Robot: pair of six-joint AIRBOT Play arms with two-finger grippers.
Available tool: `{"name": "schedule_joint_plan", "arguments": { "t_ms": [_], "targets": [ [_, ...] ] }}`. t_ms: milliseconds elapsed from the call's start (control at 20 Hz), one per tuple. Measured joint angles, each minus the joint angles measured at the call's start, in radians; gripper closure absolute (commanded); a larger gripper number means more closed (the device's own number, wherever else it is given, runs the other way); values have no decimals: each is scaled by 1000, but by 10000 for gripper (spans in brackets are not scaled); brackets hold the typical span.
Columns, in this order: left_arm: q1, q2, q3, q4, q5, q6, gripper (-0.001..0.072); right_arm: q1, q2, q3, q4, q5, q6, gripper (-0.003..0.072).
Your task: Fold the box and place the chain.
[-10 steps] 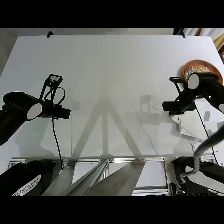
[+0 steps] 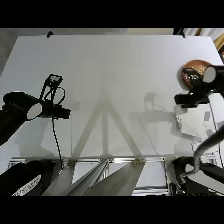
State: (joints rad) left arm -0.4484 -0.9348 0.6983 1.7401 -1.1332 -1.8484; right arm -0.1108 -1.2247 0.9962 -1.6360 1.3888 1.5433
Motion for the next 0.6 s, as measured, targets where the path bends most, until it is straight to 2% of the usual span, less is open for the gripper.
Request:
{"name": "schedule_joint_plan", "arguments": {
  "t_ms": [250,300,350,400,600],
  "targets": [
    [0,0,0,0,0,0,700,-268,8,36,-64,-19,-28,648],
    [0,0,0,0,0,0,700,-321,9,39,-74,-41,-50,502],
    [0,0,0,0,0,0,700,-371,9,41,-85,-59,-73,259],
    [0,0,0,0,0,0,700,-414,9,42,-93,-72,-88,154],
    [0,0,0,0,0,0,700,-561,-2,45,-111,-120,-148,161]
  ]
}}
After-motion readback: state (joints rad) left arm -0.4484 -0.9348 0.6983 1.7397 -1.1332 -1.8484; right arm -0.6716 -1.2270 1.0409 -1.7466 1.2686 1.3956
